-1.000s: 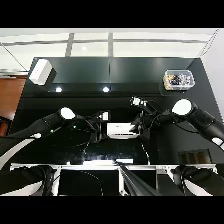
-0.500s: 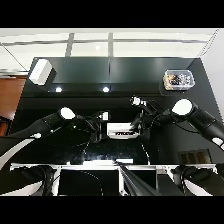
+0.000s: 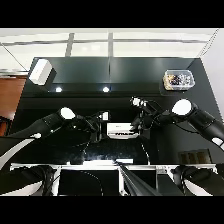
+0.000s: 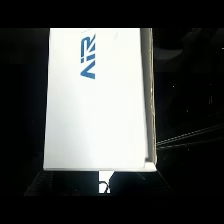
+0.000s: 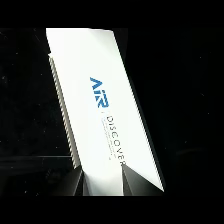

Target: Fold the box and place the chain.

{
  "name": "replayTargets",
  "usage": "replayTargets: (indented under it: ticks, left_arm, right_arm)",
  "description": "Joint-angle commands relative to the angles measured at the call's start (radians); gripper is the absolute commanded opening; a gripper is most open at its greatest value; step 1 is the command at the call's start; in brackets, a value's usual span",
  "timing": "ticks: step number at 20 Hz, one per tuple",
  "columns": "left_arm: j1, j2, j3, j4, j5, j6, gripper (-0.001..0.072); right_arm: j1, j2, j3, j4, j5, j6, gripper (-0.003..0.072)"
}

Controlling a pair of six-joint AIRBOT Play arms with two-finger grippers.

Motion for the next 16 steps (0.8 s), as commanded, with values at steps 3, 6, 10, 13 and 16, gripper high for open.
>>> replayTargets:
  ticks: [3, 6, 10, 13, 16]
  left_arm:
    - [0.000, 0.000, 0.000, 0.000, 0.000, 0.000, 0.0273]
    - [0.000, 0.000, 0.000, 0.000, 0.000, 0.000, 0.0273]
    - [0.000, 0.000, 0.000, 0.000, 0.000, 0.000, 0.0273]
    - [0.000, 0.000, 0.000, 0.000, 0.000, 0.000, 0.0273]
    - [0.000, 0.000, 0.000, 0.000, 0.000, 0.000, 0.0273]
  right_arm:
    - [0.001, 0.000, 0.000, 0.000, 0.023, 0.000, 0.0276]
    - [0.001, 0.000, 0.000, 0.000, 0.024, 0.000, 0.0277]
    - [0.001, 0.000, 0.000, 0.000, 0.025, 0.000, 0.0277]
    - [0.001, 0.000, 0.000, 0.000, 0.026, 0.000, 0.0276]
    - [0.001, 0.000, 0.000, 0.000, 0.027, 0.001, 0.0277]
